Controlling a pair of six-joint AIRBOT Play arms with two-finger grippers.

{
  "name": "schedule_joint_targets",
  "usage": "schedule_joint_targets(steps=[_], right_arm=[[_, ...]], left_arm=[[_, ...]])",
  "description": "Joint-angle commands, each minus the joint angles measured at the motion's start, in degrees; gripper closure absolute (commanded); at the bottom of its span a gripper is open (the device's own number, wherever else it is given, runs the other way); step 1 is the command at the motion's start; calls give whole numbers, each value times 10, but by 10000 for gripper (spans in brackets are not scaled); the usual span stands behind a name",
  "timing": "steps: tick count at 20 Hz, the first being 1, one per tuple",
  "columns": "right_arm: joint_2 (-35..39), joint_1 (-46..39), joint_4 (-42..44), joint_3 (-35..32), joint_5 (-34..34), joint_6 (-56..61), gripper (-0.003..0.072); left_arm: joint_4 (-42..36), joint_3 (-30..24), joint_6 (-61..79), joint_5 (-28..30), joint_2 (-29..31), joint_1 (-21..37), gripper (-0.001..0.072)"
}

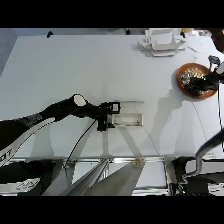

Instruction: Fold the box and place the chain.

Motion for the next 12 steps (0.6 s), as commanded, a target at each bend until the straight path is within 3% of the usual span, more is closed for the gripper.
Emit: schedule_joint_targets(steps=[1,4,5,7,12], right_arm=[[34,0,0,0,3,-29,670],[51,0,-2,0,10,-32,669],[49,0,-2,0,19,-32,637],[35,0,-2,0,39,-32,366],[-8,0,-2,0,57,-13,449]], left_arm=[[0,0,0,0,0,1,456],[0,0,0,0,0,1,456],[0,0,0,0,0,1,456],[0,0,0,0,0,1,456],[0,0,0,0,0,1,456]])
